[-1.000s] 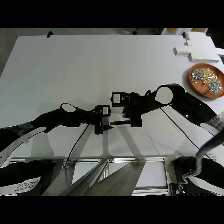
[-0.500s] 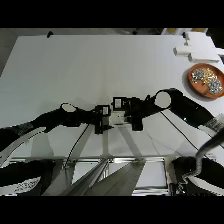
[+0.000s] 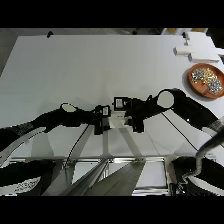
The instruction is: Fold the box and place the chain.
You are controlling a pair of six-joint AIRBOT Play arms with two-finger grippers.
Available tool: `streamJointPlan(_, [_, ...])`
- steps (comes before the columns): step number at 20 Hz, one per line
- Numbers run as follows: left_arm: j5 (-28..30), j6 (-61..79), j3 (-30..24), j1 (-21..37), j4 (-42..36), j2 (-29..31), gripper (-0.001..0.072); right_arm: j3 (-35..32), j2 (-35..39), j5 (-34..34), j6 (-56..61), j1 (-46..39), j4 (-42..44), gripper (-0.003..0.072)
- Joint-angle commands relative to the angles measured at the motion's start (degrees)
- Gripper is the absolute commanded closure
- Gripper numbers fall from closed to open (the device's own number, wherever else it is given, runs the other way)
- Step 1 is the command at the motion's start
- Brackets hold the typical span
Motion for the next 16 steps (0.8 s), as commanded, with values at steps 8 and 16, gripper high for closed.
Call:
streamJointPlan(8, [0.09, -0.07, 0.00, 0.02, -0.04, 0.04, 0.0621, 0.02, 1.57, -1.20, 1.51, -0.02, -1.92, 0.0499])
streamJointPlan(16, [0.09, -0.07, 0.02, 0.02, -0.04, 0.04, 0.0621, 0.02, 1.11, -2.64, 5.68, -0.02, -6.03, 0.0512])
